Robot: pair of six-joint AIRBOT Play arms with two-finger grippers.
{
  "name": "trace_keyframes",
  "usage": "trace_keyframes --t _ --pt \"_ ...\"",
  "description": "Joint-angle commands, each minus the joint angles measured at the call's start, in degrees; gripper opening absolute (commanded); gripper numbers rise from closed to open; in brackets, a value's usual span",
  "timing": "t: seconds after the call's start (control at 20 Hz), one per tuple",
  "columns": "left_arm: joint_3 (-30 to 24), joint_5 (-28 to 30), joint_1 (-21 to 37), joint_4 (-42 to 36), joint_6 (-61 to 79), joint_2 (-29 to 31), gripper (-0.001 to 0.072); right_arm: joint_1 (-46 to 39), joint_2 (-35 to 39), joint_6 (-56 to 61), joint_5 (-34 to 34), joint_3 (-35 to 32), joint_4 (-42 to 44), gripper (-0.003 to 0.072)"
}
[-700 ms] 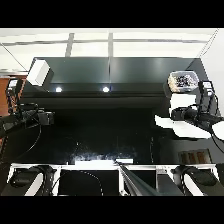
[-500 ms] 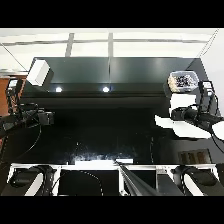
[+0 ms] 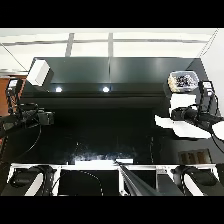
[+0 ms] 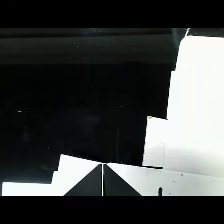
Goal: Fold the box and place the chain.
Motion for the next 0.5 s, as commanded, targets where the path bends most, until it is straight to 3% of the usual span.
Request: trace_keyframes --t 0.0,0.15,0.35,0.4,0.45 --pt "0.0 2.2 0.0 -1.0 0.0 0.0 0.0030 0.0 0.0 0.0 0.0 0.0 0.0 0.0015" --pt "0.0 10.7 0.0 -1.9 0.0 0.0 0.0030 0.0 0.0 0.0 0.0 0.0 0.0 0.0015" --pt "0.0 15.7 0.0 -5.5 0.0 0.0 0.0031 0.0 0.0 0.1 -4.2 0.0 3.5 0.0046" --pt "0.0 16.7 0.0 -6.8 0.0 -0.2 0.0078 0.0 0.0 0.1 -6.1 0.0 3.9 0.0420" --pt "0.0 17.1 -0.1 -8.2 0.0 -0.3 0.0397 0.0 0.0 0.0 -8.0 0.0 3.8 0.0720"
